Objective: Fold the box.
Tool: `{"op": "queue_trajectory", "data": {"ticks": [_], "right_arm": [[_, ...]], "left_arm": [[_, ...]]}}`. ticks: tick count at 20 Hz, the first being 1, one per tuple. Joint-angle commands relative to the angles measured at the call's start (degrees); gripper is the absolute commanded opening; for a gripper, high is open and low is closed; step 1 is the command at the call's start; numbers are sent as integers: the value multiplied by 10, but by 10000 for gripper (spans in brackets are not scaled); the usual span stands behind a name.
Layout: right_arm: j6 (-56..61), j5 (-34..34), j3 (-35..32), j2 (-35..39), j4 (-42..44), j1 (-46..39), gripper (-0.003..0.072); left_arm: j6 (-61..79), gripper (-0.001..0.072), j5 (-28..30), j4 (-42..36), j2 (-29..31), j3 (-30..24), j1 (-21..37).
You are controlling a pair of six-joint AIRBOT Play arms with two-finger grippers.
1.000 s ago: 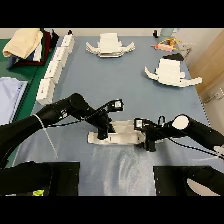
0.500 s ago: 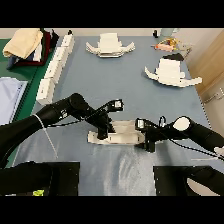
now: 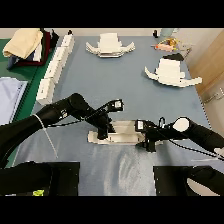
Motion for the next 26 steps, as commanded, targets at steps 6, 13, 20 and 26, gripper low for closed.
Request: {"op": "queue_trajectory", "data": {"ticks": [6,13,20,26], "right_arm": [[1,-6,0,0,-3,0,500],[1,-6,0,0,-3,0,501],[1,-6,0,0,-3,0,501],[1,-6,0,0,-3,0,500]], "left_arm": [[0,13,0,0,0,1,0],[0,13,0,-4,0,1,0],[-2,13,-4,-60,1,1,1],[-19,40,-15,-54,1,7,1]]}}
